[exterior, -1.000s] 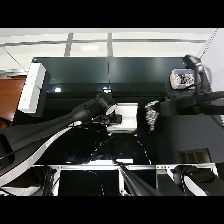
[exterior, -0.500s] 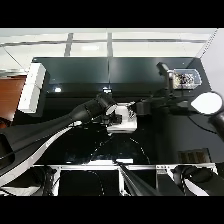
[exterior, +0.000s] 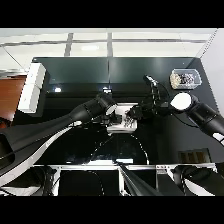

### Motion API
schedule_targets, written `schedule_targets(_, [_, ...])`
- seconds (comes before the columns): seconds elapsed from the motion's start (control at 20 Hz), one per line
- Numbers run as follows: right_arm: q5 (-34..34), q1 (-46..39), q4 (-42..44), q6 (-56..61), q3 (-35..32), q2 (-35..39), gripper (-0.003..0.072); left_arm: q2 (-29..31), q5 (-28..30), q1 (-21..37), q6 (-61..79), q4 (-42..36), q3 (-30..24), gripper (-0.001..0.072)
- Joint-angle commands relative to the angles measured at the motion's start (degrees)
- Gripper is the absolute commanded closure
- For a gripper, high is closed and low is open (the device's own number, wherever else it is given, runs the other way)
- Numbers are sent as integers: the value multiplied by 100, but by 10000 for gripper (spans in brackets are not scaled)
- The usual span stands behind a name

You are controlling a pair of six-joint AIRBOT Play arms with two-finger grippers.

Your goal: Fold the box and place the chain.

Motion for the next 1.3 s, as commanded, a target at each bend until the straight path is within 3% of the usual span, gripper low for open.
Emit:
schedule_targets(0.0, [94,4,-76,7,-2,-59,421,-2,4,2,2,2,4,685])
schedule_targets(0.05, [170,-28,-98,2,0,-44,395,-2,7,2,2,2,4,685])
schedule_targets(0.35, [686,-905,-994,42,4,627,400,-2,-22,2,2,2,4,685])
schedule_targets(0.65, [1158,-1091,-1040,39,-4,907,400,4,-203,7,22,-13,122,683])
schedule_targets(0.7, [1217,-1067,-1043,37,-4,907,400,7,-321,7,-4,-13,225,643])
schedule_targets(0.8, [1187,-1060,-1062,37,-4,907,400,61,-461,0,13,20,474,262])
schedule_targets(0.85, [1172,-1062,-1086,37,-4,907,400,153,-466,-7,120,94,570,153])
schedule_targets(1.1, [1147,-1062,-1233,39,-4,907,399,1252,-640,-24,1517,857,494,150])
schedule_targets(1.25, [1139,-1067,-1344,42,-4,907,399,2092,-994,151,2107,1029,-20,150])
